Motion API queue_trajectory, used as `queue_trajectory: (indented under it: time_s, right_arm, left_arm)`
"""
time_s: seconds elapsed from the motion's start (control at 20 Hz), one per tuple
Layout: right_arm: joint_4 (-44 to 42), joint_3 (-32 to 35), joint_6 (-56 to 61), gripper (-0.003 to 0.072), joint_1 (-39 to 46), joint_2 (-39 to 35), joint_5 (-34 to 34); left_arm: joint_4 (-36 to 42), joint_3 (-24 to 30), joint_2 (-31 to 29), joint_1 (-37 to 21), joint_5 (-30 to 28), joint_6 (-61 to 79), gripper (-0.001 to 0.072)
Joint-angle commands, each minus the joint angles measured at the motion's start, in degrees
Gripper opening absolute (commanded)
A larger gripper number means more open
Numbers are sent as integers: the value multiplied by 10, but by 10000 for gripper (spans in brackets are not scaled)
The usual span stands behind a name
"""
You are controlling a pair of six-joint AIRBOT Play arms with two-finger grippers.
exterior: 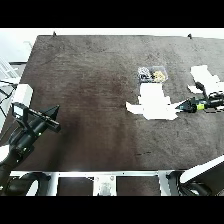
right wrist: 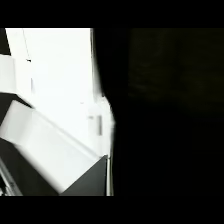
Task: Fold the box and place the chain.
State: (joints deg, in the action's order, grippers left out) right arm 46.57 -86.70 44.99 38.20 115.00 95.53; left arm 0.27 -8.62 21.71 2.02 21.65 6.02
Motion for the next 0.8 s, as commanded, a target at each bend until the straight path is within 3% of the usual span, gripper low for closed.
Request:
queue_trajectory:
  time_s: [0.0, 0.15, 0.4, 0.55, 0.75]
  right_arm:
    - [-55, 31, -24, 14, -18, -3, 7]
    - [-85, 107, -24, 12, -44, -59, -6]
    - [-197, 284, -5, 12, -173, -191, -160]
    - [-239, 298, 11, 12, -271, -212, -202]
    - [-234, 295, -2, 12, -356, -221, -318]
  left_arm:
    - [0, 0, 0, 0, 0, 0, 21]
    - [0, 0, 0, 0, 0, 0, 21]
    - [0, 0, 0, 0, 0, 0, 21]
    - [0, 0, 0, 0, 0, 0, 21]
    - [0, 0, 0, 0, 0, 0, 21]
